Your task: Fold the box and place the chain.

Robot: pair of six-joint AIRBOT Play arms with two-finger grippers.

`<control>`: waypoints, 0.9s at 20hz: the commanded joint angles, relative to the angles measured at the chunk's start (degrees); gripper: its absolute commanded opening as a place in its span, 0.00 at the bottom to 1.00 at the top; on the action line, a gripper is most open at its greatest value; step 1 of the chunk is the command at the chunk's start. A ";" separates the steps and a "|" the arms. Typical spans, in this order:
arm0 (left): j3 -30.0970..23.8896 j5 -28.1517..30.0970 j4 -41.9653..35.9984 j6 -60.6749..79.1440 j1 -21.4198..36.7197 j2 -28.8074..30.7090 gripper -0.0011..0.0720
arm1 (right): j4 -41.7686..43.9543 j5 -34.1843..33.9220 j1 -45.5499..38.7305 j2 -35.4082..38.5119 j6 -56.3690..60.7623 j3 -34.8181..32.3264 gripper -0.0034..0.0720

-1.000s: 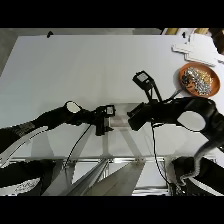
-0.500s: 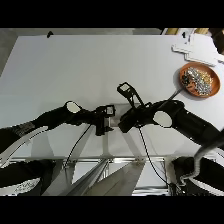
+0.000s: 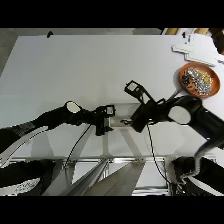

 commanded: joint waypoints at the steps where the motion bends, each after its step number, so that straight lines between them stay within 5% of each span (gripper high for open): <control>1: 0.00 0.02 0.02 0.02 0.00 -0.02 0.36 | -0.87 11.23 -9.40 4.59 -28.70 -0.24 0.26; 4: 0.00 0.02 0.02 0.02 0.00 -0.02 0.36 | -0.44 9.88 -16.28 4.50 -44.44 -4.61 0.25; 8: 0.00 0.02 0.02 0.02 0.00 -0.02 0.36 | 5.53 -2.60 -18.03 3.28 -61.13 -13.31 0.26; 18: 0.00 0.02 0.02 0.02 0.00 -0.02 0.36 | 24.06 -8.96 -18.03 -8.07 -77.13 -14.38 0.26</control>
